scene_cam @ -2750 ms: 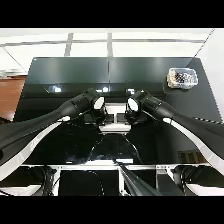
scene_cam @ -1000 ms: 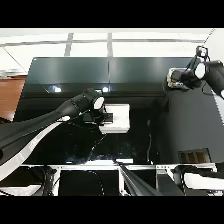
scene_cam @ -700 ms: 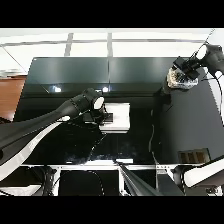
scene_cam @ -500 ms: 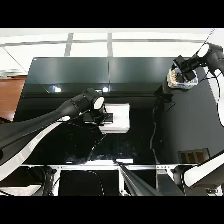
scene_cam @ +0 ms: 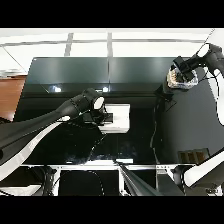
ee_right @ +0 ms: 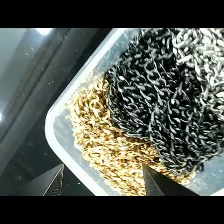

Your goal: Fold the box and place the chain.

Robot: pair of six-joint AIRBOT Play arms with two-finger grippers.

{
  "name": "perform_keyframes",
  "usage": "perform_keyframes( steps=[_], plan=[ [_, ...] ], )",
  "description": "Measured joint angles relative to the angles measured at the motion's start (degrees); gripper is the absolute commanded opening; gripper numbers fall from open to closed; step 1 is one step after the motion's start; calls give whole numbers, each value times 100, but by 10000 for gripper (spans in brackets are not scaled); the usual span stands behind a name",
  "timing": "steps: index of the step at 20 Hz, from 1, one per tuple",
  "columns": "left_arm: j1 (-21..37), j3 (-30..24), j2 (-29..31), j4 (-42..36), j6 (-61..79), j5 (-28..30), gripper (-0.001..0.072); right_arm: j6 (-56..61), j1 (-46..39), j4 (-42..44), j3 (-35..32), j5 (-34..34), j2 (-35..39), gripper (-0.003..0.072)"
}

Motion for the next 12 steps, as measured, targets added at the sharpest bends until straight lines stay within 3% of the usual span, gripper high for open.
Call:
perform_keyframes(
  steps=[6,12],
  plan=[
    [0,0,0,-11,-2,79,25,4,-59,-103,-4,177,-17,548],
    [0,0,0,-24,-4,90,25,94,-70,31,0,-83,-98,548]
  ],
)
